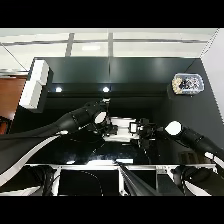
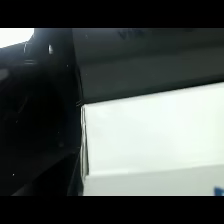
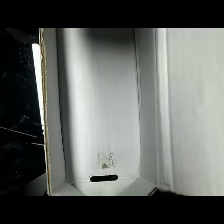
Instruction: Fold the box and place the chain.
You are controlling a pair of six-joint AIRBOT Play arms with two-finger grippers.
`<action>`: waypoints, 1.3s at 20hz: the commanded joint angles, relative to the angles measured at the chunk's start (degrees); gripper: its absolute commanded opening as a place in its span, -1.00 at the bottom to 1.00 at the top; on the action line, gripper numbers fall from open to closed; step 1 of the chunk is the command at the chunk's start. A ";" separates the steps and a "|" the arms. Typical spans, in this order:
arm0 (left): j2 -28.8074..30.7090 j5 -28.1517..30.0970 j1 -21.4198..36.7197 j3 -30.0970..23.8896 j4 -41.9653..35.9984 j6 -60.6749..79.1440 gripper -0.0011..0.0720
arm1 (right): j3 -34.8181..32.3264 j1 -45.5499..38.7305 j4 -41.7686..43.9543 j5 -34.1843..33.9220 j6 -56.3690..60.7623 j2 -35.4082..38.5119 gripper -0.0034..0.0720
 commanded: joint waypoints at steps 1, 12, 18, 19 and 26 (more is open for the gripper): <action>-0.55 0.83 -0.17 0.42 0.22 -1.73 -0.21 | 0.04 -0.02 0.00 0.04 0.00 0.02 0.23; -0.55 0.61 -0.17 0.42 -0.24 -3.02 -0.89 | 0.04 -0.02 0.00 0.37 0.00 0.02 0.23; -0.55 0.17 -0.17 0.42 -0.26 -3.39 0.20 | 0.04 -0.02 0.00 0.39 0.00 0.02 0.23; -0.55 0.13 -0.17 0.42 -0.04 -3.37 0.17 | 0.04 -0.02 0.00 0.39 0.00 0.02 0.23; -0.55 0.55 -0.20 0.42 -0.04 -3.13 -0.91 | 0.04 -0.02 0.00 0.39 0.00 0.02 0.23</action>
